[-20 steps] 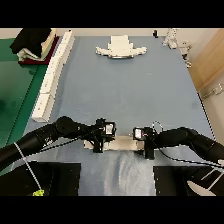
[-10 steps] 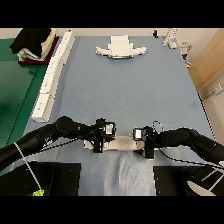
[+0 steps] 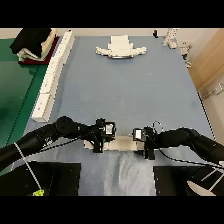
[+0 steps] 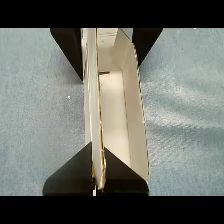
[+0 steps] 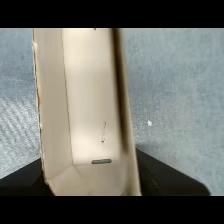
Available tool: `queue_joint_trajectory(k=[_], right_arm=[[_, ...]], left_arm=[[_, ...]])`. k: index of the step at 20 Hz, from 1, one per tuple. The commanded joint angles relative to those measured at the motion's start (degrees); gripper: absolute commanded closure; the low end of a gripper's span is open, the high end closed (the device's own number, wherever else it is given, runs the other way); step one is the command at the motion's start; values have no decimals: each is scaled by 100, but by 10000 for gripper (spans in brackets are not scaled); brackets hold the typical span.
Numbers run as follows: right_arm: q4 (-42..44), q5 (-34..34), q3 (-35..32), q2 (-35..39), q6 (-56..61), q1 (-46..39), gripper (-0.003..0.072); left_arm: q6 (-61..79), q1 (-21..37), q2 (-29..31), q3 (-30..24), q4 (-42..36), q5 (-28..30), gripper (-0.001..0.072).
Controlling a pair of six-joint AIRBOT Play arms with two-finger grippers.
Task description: Fold the box.
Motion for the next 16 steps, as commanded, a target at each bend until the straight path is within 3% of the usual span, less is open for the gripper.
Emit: queue_joint_trajectory(k=[1, 2, 4, 16], right_arm=[[2, 11, 0, -114, 0, 0, 37], [2, 13, 0, -111, 0, 0, 40], [7, -2, 0, -111, 2, 0, 146], [-81, 94, 13, -111, 2, 0, 150]], left_arm=[[2, -2, -2, -2, 0, 0, 696], [2, -2, -2, -2, 0, 0, 696], [2, -2, -2, -2, 2, 0, 696], [2, -2, -2, -2, 2, 2, 696]])
